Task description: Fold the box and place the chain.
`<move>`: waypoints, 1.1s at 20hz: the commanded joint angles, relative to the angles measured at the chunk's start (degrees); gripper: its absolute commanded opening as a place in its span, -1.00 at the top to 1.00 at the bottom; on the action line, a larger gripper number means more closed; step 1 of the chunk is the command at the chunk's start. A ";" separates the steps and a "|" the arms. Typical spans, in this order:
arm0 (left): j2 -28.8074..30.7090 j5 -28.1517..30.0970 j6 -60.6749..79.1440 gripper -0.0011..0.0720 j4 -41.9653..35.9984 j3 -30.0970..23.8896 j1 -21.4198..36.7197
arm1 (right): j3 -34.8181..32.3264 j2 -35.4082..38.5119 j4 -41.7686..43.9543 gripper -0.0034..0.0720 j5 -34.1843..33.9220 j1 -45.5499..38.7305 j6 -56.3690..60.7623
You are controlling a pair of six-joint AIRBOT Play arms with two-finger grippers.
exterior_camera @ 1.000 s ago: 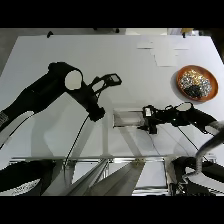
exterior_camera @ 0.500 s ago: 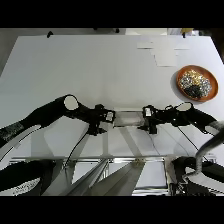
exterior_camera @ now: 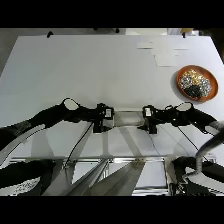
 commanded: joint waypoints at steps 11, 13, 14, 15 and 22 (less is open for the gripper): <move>-1.81 0.68 1.03 -0.94 -5.18 -0.13 -1.09 | 0.02 0.02 -0.02 -0.31 0.02 0.04 -0.04; -2.91 1.49 0.96 -0.94 -6.73 -0.13 -1.11 | 0.02 0.02 -0.02 -0.31 0.00 0.04 -0.07; -3.23 2.05 0.96 -0.94 -7.54 -0.13 -1.40 | 0.02 0.02 -0.02 -0.31 0.02 0.02 -0.07; -3.45 2.14 1.16 -0.94 -8.15 -0.11 -1.64 | 0.02 0.02 -0.02 -0.31 0.02 0.02 -0.04; -3.85 2.58 4.09 -0.93 -10.64 -0.11 -3.17 | 0.02 0.02 -0.02 -0.31 0.02 0.02 -0.04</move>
